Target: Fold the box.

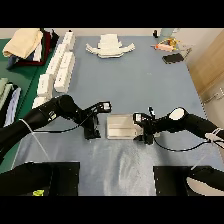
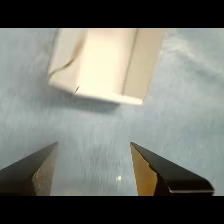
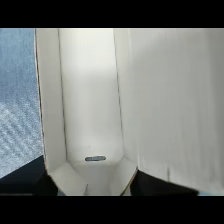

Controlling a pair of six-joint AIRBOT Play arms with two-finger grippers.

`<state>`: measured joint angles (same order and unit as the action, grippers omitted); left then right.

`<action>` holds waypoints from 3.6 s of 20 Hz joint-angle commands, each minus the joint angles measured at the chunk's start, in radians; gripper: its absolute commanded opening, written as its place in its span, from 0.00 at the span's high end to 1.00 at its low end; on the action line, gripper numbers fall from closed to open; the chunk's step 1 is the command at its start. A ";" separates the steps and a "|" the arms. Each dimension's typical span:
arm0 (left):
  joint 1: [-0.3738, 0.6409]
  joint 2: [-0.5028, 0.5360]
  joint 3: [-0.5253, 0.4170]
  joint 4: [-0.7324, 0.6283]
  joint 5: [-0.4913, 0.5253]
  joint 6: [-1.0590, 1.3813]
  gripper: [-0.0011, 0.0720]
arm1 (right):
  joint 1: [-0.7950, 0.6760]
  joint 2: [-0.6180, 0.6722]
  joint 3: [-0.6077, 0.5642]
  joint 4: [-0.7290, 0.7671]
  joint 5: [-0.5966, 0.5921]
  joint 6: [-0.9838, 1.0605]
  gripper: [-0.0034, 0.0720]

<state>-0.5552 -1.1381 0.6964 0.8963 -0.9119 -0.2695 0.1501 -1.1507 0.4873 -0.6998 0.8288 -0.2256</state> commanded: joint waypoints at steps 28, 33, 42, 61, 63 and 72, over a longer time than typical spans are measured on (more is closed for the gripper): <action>-0.074 -0.144 -0.108 -0.426 0.270 0.533 0.03 | 0.001 0.001 0.001 0.000 0.000 0.000 0.28; -0.067 -0.132 -0.123 -0.426 0.282 0.531 0.03 | 0.000 0.001 0.001 0.000 0.000 0.000 0.28; -0.064 -0.118 -0.139 -0.449 0.292 0.542 0.29 | 0.001 0.001 0.001 0.000 0.000 0.000 0.28; -0.068 -0.118 -0.138 -0.451 0.290 0.542 0.30 | 0.001 0.001 0.001 0.000 0.000 0.000 0.28; -0.068 -0.118 -0.138 -0.451 0.290 0.541 0.30 | 0.001 0.001 0.001 0.000 0.000 0.000 0.28; -0.068 -0.118 -0.138 -0.451 0.290 0.542 0.30 | 0.001 0.001 0.001 0.001 0.001 0.000 0.28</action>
<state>-0.6235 -1.2568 0.5579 0.4446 -0.6216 0.2718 0.1501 -1.1507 0.4873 -0.6994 0.8288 -0.2256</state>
